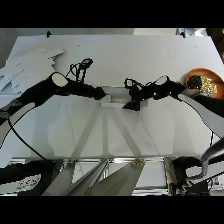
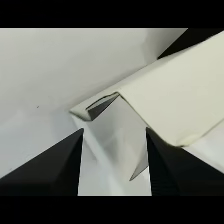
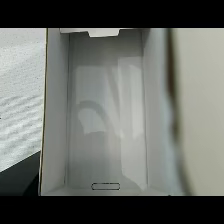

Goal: Fold the box and place the chain.

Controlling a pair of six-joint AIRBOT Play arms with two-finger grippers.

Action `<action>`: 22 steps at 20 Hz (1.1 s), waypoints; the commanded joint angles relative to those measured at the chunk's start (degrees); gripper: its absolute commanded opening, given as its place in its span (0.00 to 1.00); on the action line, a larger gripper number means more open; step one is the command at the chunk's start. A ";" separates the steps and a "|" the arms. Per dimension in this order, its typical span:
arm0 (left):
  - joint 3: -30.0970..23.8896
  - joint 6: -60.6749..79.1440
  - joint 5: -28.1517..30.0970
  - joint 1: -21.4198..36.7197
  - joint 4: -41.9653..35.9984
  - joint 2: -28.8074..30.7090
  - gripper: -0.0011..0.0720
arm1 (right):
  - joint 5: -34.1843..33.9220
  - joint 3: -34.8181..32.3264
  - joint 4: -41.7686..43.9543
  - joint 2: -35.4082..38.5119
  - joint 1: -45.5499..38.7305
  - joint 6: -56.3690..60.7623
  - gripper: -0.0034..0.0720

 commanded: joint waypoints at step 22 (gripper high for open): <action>11.19 -27.39 -9.07 -6.88 24.70 -10.40 0.58 | 0.09 0.00 0.02 -0.02 0.04 0.02 0.73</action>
